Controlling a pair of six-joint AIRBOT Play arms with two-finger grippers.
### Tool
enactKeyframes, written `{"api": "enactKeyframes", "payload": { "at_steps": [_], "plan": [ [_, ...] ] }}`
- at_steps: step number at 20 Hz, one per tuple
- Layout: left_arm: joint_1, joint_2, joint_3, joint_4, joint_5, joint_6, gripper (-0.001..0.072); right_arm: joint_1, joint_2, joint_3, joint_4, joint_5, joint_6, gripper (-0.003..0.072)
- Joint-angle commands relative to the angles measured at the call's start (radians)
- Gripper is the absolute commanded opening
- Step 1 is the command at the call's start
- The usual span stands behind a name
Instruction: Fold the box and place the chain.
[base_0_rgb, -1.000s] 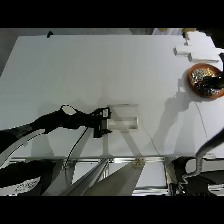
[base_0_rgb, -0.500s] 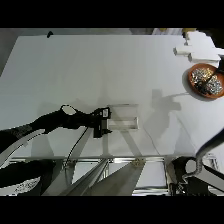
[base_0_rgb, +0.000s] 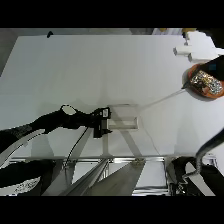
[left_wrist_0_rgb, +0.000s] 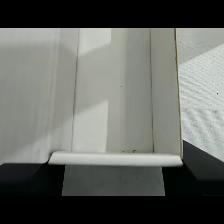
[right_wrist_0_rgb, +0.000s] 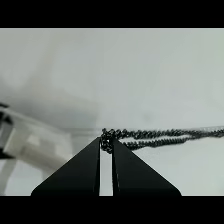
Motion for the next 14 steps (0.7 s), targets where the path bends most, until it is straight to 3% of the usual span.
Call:
{"api": "enactKeyframes", "payload": {
  "at_steps": [1,6,14],
  "plan": [
    [-0.001,0.000,0.000,0.000,0.000,0.000,0.0137,0.145,0.070,0.000,0.021,0.060,0.037,0.0016],
    [-0.001,0.000,0.000,0.000,0.000,0.000,0.0137,0.368,0.081,-0.028,0.020,0.072,0.082,0.0016],
    [0.000,0.000,0.000,0.000,0.001,0.000,0.0137,0.679,0.074,-0.283,-0.141,-0.246,0.090,0.0016]
  ]
}}
